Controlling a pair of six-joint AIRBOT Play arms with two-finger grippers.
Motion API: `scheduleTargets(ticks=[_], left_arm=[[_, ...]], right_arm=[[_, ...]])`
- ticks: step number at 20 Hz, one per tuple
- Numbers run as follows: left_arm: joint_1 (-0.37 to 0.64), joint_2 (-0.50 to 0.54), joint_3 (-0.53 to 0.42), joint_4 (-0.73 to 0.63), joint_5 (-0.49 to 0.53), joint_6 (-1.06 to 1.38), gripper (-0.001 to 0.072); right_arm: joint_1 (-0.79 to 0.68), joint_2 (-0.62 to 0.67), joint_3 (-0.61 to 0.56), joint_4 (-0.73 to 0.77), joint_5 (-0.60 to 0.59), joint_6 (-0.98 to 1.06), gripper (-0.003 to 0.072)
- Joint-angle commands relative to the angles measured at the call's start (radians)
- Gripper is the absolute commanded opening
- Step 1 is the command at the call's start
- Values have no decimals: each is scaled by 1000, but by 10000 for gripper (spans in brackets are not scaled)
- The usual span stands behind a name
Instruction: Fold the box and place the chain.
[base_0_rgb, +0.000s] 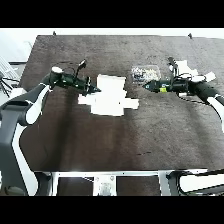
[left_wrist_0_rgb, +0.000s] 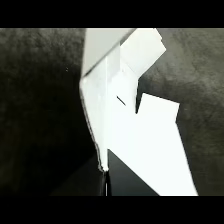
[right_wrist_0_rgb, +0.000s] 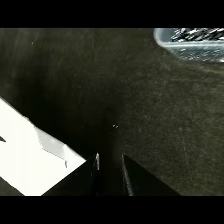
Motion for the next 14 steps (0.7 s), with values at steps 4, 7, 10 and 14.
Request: scheduleTargets(ticks=[4, 7, 10, 14], left_arm=[[0, 42, -165, -59, 119, 217, 16], [0, 42, -169, -81, 98, 254, 16], [1, 40, -180, -51, 127, 259, 15], [1, 36, -217, -96, 142, 368, 15]], right_arm=[[19, 2, 0, 6, -12, -21, 203], [20, 2, -1, 6, -12, -29, 203], [20, 2, -6, 6, -14, -47, 203], [20, 2, -21, 6, -16, -48, 203]])
